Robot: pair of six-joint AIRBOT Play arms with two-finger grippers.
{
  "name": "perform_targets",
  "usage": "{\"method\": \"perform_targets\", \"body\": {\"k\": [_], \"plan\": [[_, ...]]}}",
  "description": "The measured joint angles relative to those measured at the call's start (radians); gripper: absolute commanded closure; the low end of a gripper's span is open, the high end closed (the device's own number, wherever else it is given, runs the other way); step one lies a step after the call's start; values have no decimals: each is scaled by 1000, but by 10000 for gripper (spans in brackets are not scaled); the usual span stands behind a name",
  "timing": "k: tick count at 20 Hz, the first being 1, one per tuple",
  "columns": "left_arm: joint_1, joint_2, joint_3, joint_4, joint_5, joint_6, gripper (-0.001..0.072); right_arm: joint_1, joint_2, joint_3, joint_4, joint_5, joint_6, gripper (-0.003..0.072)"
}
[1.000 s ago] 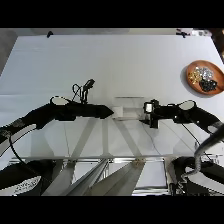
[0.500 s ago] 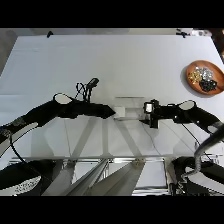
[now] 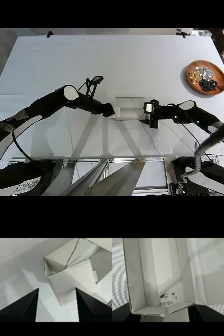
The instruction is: Fold the box and place the chain.
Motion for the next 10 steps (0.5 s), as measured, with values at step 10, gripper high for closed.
{"method": "perform_targets", "body": {"k": [10], "plan": [[-67,-74,179,186,-104,-277,84,0,0,0,0,0,0,120]]}}
